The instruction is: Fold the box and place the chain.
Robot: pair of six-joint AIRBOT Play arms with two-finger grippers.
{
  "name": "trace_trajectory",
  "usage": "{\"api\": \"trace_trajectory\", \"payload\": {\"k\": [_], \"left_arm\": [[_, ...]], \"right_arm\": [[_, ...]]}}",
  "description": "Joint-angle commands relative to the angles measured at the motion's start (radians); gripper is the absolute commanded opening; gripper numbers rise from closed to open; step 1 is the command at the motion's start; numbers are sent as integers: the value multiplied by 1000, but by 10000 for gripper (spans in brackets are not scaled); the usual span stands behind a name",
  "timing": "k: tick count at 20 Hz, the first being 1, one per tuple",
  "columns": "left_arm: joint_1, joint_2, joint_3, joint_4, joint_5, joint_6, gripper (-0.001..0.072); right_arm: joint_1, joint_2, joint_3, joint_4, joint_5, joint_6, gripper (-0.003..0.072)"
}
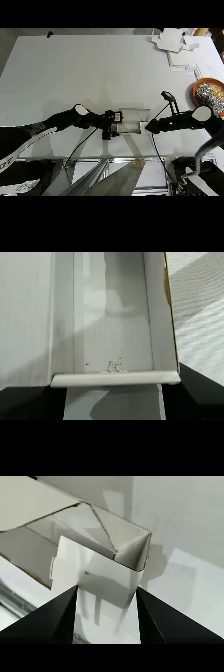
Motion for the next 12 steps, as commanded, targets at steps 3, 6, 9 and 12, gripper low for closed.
{"api": "trace_trajectory", "payload": {"k": [3, 6, 9, 12], "left_arm": [[0, 1, 0, 0, 0, 0, 217], [0, 1, 0, 0, 1, 0, 217], [0, 1, 0, 0, 1, 0, 217], [0, 1, 0, 0, 0, 0, 217]], "right_arm": [[182, -33, 63, -225, -91, 369, 412], [254, -58, 98, -274, -112, 487, 411], [323, -100, 113, -279, -147, 577, 411], [380, -153, 148, -330, -157, 663, 411]]}}
